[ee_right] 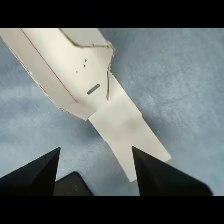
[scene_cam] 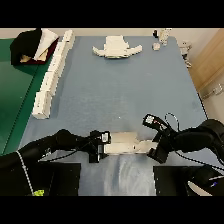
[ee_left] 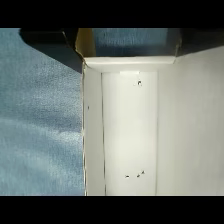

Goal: Fold the box.

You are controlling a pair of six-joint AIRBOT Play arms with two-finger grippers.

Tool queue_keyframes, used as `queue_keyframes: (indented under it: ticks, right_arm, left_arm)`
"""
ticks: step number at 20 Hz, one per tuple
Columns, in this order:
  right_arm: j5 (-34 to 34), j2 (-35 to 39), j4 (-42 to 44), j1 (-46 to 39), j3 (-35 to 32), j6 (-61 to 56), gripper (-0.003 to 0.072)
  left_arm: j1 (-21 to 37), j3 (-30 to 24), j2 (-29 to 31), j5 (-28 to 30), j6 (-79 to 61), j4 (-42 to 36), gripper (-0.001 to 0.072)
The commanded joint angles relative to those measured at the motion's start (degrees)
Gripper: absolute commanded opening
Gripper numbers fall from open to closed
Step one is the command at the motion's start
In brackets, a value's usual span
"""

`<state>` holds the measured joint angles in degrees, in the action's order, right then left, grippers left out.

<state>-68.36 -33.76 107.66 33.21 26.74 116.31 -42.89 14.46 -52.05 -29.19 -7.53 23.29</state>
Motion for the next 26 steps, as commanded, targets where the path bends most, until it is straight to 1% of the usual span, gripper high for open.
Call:
queue_keyframes:
  ticks: [1, 5, 7, 8, 9, 10, 15, 17, 18, 20, 21, 22, 23, 24, 26]
  right_arm:
    - [1.4, 0.0, 6.8, 0.0, 0.3, -3.9, 0.0706]
    - [6.6, -1.2, 12.4, 0.0, 0.3, -4.0, 0.0706]
    - [8.5, -2.0, 13.5, 0.0, 0.3, -4.0, 0.0706]
    - [8.6, -2.3, 13.4, 0.0, 0.3, -4.0, 0.0706]
    - [8.5, -2.6, 13.5, 0.0, 0.3, -4.0, 0.0689]
    - [8.5, -2.8, 13.6, 0.0, 0.3, -4.0, 0.0653]
    - [8.5, -2.7, 16.4, 0.0, 0.3, -4.2, 0.0649]
    - [9.4, -2.7, 17.3, 0.0, 0.3, -7.1, 0.0647]
    - [11.3, -2.8, 18.0, 0.1, 0.3, -9.1, 0.0622]
    - [18.8, -3.5, 21.4, 0.4, 0.3, -14.9, 0.035]
    - [23.0, -4.2, 22.1, 1.0, 0.3, -16.8, 0.0274]
    - [27.2, -5.4, 22.2, 1.8, 0.3, -18.4, 0.027]
    - [31.0, -7.0, 22.0, 2.3, 0.3, -19.1, 0.0226]
    - [34.4, -9.3, 22.0, 2.6, 0.3, -19.3, 0.0138]
    - [38.1, -15.2, 22.1, 2.6, 0.3, -19.5, 0.0137]
  left_arm:
    - [2.8, 0.5, 0.0, -4.0, -2.8, 0.2, 0.051]
    - [3.0, 0.7, -0.5, -4.4, -5.3, 0.5, 0.051]
    - [3.0, 1.2, -1.2, -5.0, -5.6, 0.8, 0.051]
    - [3.0, 1.6, -1.9, -5.6, -5.5, 1.5, 0.051]
    - [3.0, 1.7, -2.7, -6.0, -5.4, 1.8, 0.051]
    - [3.0, 2.1, -3.3, -6.3, -4.9, 2.4, 0.051]
    - [3.0, 2.3, -3.4, -6.4, -4.9, 2.5, 0.051]
    - [3.0, 2.3, -3.4, -6.4, -4.9, 2.5, 0.051]
    - [3.0, 2.3, -3.4, -6.4, -4.9, 2.4, 0.051]
    - [3.0, 2.3, -3.4, -6.4, -4.9, 2.4, 0.051]
    - [3.0, 2.2, -3.4, -6.6, -4.9, 2.4, 0.051]
    - [3.0, 2.2, -3.4, -6.8, -4.9, 2.5, 0.051]
    - [3.0, 2.2, -3.4, -6.9, -4.9, 2.4, 0.051]
    - [3.0, 2.2, -3.4, -7.0, -4.9, 2.4, 0.051]
    - [3.0, 2.2, -3.4, -6.9, -4.9, 2.4, 0.051]
